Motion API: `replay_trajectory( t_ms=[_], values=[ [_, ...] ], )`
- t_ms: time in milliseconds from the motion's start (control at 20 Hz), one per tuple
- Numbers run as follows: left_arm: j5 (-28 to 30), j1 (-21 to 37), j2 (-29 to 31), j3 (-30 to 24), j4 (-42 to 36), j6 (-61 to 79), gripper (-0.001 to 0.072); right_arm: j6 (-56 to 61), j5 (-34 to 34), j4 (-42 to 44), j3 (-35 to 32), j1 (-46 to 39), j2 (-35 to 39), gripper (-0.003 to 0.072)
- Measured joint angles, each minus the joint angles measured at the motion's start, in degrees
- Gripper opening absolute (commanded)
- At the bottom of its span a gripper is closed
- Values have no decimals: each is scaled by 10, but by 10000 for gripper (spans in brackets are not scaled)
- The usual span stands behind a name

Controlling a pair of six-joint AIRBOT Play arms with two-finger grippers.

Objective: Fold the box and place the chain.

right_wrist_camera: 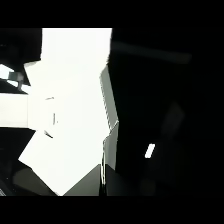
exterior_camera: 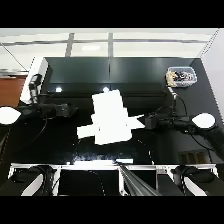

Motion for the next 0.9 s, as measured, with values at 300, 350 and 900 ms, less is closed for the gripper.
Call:
replay_trajectory(
  t_ms=[300, 350, 900],
  values=[
    [-74, 16, -167, 27, -166, 116, 701, -6, -21, 10, -10, 28, 6, 14],
    [-91, 19, -194, 30, -194, 150, 700, -6, -21, 11, -11, 29, 7, 14],
    [-271, -30, -410, 155, -264, 419, 675, -3, 6, 12, -12, 32, 7, 14]
  ],
)
